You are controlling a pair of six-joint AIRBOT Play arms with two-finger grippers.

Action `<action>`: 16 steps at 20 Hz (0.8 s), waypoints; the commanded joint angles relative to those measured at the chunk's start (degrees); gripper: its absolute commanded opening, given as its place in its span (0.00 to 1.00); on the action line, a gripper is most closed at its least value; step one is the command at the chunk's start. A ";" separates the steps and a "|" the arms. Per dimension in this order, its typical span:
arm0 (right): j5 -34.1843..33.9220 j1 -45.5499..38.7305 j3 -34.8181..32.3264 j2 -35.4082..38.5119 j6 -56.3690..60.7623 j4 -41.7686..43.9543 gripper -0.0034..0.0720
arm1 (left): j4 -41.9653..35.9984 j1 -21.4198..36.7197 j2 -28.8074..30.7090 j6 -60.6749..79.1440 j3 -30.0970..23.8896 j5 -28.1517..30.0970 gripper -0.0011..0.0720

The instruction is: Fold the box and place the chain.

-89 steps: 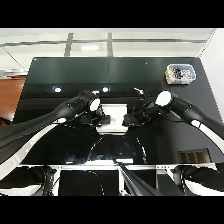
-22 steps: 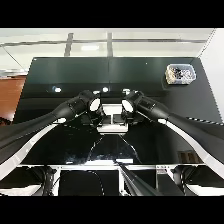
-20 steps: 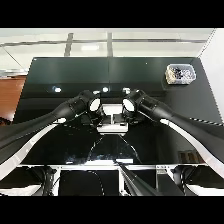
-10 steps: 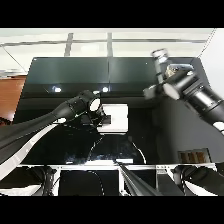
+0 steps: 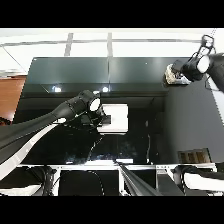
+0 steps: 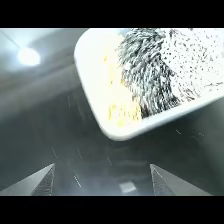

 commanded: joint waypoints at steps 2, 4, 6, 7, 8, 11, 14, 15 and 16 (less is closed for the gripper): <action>13.27 -7.82 20.61 -17.07 3.65 19.02 0.98 | 0.02 0.04 -0.02 0.04 -0.02 -0.11 0.05; 17.84 -8.41 26.23 -22.32 5.18 19.45 0.98 | 0.02 0.04 -0.02 0.02 -0.02 -0.24 0.05; 18.27 -8.39 28.20 -25.20 6.12 19.96 0.85 | 0.02 0.04 -0.02 0.04 -0.02 -0.22 0.05; 17.57 -8.39 28.28 -26.10 6.12 20.98 0.83 | 0.04 0.04 -0.02 0.04 -0.02 -0.15 0.05; 17.33 -8.41 28.28 -26.71 6.14 21.46 0.83 | 0.04 0.04 -0.02 0.04 -0.02 -0.15 0.05; 15.52 -8.41 28.28 -27.87 7.21 21.09 0.77 | 0.02 0.04 -0.02 0.02 -0.02 -0.20 0.05; 11.52 -8.41 28.28 -28.55 7.89 21.11 0.76 | 0.04 0.04 -0.02 0.04 -0.02 -0.20 0.05; 10.56 -8.50 28.28 -28.85 8.37 21.11 0.76 | 0.02 0.02 -0.02 0.02 -0.02 -0.20 0.05; 10.21 -8.66 28.28 -29.18 8.79 21.44 0.76 | 0.00 0.02 -0.02 0.02 -0.02 -0.20 0.05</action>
